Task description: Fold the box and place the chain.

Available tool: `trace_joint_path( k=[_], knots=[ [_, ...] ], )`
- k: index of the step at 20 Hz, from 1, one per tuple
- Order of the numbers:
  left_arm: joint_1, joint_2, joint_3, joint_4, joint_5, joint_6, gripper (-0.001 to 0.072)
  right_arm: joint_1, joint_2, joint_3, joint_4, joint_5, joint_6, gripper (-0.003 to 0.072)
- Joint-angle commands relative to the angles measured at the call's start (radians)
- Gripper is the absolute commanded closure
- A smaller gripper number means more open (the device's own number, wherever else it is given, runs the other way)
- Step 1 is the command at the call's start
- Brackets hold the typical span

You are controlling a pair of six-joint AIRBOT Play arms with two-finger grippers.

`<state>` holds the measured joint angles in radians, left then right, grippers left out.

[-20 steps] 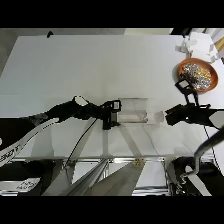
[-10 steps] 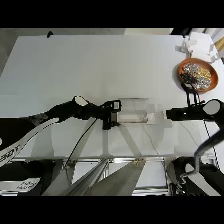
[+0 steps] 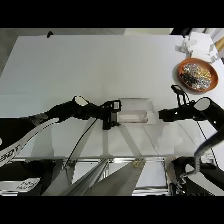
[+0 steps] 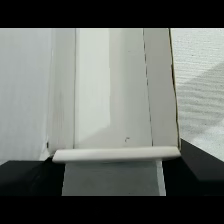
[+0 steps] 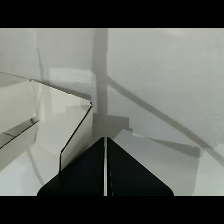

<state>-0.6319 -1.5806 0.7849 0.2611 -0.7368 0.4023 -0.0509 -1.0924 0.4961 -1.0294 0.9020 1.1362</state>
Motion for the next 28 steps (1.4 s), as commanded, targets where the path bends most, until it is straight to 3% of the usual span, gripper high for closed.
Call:
trace_joint_path(
  k=[1,6,10,15,21,26,28],
  knots=[
    [0.001,0.001,0.001,0.0,0.0,0.0,0.0698,0.035,-0.008,-0.001,0.023,-0.003,-0.016,0.0669],
    [0.001,0.001,0.001,0.0,0.0,0.0,0.0698,0.068,0.023,-0.001,0.12,0.04,-0.058,0.0659],
    [0.001,0.001,0.001,0.0,0.0,0.0,0.0698,0.068,0.103,-0.001,0.137,0.077,-0.061,0.0474],
    [0.001,0.001,0.001,0.0,0.0,0.0,0.0698,0.069,0.129,0.0,0.166,0.106,-0.061,0.0415],
    [0.001,0.001,0.001,0.0,0.0,0.0,0.0698,0.118,0.129,0.0,0.17,0.121,-0.061,0.0408],
    [0.001,0.001,0.001,0.0,0.0,0.0,0.0698,0.183,0.124,0.002,0.16,0.038,-0.013,0.0394],
    [0.001,0.001,0.001,0.0,0.0,0.0,0.0698,0.229,0.095,0.018,0.093,0.018,0.069,0.039]
  ],
)
